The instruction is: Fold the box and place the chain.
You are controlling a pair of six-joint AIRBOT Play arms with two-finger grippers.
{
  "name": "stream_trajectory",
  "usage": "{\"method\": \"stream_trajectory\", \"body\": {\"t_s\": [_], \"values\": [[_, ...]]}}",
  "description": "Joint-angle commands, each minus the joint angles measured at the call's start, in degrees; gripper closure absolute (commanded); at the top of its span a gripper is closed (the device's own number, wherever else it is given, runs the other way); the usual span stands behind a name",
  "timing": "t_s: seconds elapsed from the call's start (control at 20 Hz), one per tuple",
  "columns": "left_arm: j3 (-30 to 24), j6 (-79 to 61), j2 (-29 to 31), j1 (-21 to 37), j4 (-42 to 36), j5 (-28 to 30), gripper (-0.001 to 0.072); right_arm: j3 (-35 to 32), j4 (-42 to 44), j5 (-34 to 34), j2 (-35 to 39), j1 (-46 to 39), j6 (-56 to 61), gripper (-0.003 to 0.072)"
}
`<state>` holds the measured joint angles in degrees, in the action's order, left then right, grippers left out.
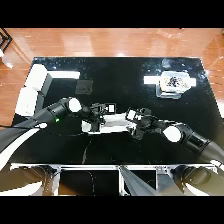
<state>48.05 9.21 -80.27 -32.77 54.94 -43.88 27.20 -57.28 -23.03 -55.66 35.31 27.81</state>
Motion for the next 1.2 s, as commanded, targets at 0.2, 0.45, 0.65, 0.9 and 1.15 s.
{"method": "stream_trajectory", "body": {"t_s": [0.2, 0.45, 0.65, 0.9, 1.15], "values": [[-0.02, -0.02, -0.02, -0.04, 0.07, -0.09, 0.0692, 0.04, 1.68, -1.88, 0.02, -1.99, -3.21, -0.0014], [-0.02, -0.02, -0.02, -0.04, 0.07, -0.09, 0.0692, 0.07, 11.65, -4.7, -0.39, -4.94, -15.93, -0.0014], [-0.02, -0.02, -0.02, -0.04, 0.07, -0.11, 0.0692, 0.68, 22.01, -10.05, -2.03, -8.9, -28.92, -0.0013], [-0.02, -0.02, -0.02, -0.04, 0.07, -0.09, 0.0692, 1.99, 33.7, -15.41, -6.78, -10.49, -42.82, -0.0013], [-0.02, -0.02, -0.02, -0.04, 0.09, -0.09, 0.0691, 2.54, 34.49, -21.31, -11.34, -10.47, -46.45, -0.0013]]}}
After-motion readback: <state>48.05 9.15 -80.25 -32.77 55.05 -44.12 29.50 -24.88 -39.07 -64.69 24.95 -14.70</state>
